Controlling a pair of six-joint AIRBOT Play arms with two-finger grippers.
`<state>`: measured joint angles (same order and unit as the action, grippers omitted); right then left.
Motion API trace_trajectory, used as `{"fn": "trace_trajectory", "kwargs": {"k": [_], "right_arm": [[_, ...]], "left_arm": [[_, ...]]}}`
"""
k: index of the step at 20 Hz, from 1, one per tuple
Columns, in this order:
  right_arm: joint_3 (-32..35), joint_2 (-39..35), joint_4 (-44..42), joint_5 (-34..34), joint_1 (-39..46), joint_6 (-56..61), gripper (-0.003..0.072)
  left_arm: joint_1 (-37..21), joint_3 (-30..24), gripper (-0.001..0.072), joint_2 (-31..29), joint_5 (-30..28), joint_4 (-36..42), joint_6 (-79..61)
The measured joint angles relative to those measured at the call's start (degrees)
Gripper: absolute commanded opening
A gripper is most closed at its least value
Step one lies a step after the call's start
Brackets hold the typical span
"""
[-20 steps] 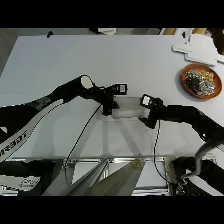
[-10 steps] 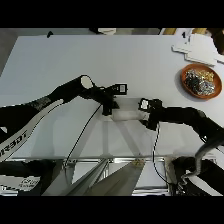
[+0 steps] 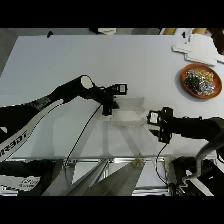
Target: Fold the box and place the chain.
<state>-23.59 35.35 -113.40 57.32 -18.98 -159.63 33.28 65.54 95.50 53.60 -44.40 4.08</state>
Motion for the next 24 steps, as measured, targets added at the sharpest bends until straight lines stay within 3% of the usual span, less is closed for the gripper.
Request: {"fn": "trace_trajectory", "kwargs": {"k": [3,5,6,8,11,13,16,19,21,24], "right_arm": [[0.0,-4.7,0.81,6.75,-0.11,-5.81,0.0277],[-0.15,-7.26,0.92,9.25,-0.52,-8.5,0.0273],[-0.28,-8.33,0.96,10.01,-0.79,-9.49,0.028],[-0.48,-9.7,1.2,10.62,-1.14,-10.62,0.0403],[-0.68,-10.62,3.78,7.91,-1.49,-11.52,0.041],[-0.83,-10.91,10.34,5.55,-1.92,-10.99,0.041],[-0.98,-11.06,31.08,2.8,-2.49,-8.83,0.041],[-1.03,-11.13,62.99,-1.36,-2.69,-7.69,0.041],[-1.05,-11.13,83.27,-5.92,-2.75,-7.26,0.041],[-1.05,-11.13,106.27,-15.74,-2.78,-6.88,0.041]], "left_arm": [[0.0,0.0,0.001,0.02,0.0,0.0,0.0],[0.0,0.0,0.001,0.0,0.0,0.02,0.0],[0.0,0.0,0.001,0.0,0.0,0.0,0.0],[0.0,0.0,0.001,0.02,0.0,0.0,0.0],[0.0,0.0,0.001,0.0,0.0,0.02,0.0],[0.0,0.0,0.001,0.02,-0.02,0.02,0.0],[0.0,0.0,0.001,0.02,0.0,0.02,0.0],[0.0,0.0,0.001,0.02,0.0,0.02,0.0],[0.0,0.0,0.001,0.02,0.0,0.02,0.0],[0.0,0.0,0.001,0.02,-0.02,0.02,0.0]]}}
